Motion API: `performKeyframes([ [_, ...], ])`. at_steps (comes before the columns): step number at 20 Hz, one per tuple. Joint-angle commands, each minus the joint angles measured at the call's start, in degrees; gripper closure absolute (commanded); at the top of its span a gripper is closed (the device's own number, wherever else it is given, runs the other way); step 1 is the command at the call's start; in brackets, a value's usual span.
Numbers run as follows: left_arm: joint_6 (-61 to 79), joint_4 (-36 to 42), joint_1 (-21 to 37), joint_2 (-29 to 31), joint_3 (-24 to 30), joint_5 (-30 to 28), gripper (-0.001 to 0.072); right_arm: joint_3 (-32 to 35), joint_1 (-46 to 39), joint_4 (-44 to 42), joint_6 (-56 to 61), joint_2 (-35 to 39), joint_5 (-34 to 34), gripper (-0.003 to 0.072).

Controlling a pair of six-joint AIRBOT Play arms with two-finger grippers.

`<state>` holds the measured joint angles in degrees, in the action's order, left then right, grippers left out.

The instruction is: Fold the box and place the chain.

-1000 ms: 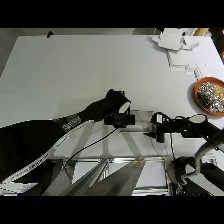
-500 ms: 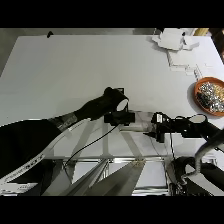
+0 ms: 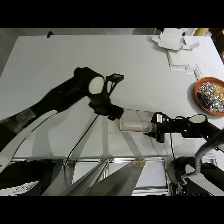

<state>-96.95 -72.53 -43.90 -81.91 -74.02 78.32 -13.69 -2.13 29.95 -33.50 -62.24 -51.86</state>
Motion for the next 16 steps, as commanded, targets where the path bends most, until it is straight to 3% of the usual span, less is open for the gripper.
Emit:
performKeyframes([
  [1,25.9,3.8,5.9,5.9,7.1,-2.7,0.0131,0.0,0.0,0.0,0.0,0.0,0.0,0.0278],
  [5,65.3,15.8,13.2,9.2,20.6,-16.2,0.013,0.0,0.0,0.0,0.0,0.0,0.0,0.0278],
  [9,101.6,32.3,14.4,7.1,32.6,-30.6,0.0135,0.0,0.0,0.0,0.0,0.0,0.0,0.0278],
  [13,110.6,39.0,11.9,1.8,34.1,-31.9,0.012,0.0,0.0,0.0,0.0,0.0,0.0,0.0278],
  [14,112.3,39.9,10.5,0.9,34.1,-32.0,0.0045,0.0,0.0,0.0,0.0,0.0,0.0,0.0278],
  [16,115.7,42.1,7.9,-0.3,34.1,-33.1,0.0014,0.0,0.0,0.0,0.0,0.0,0.0,0.0278],
])
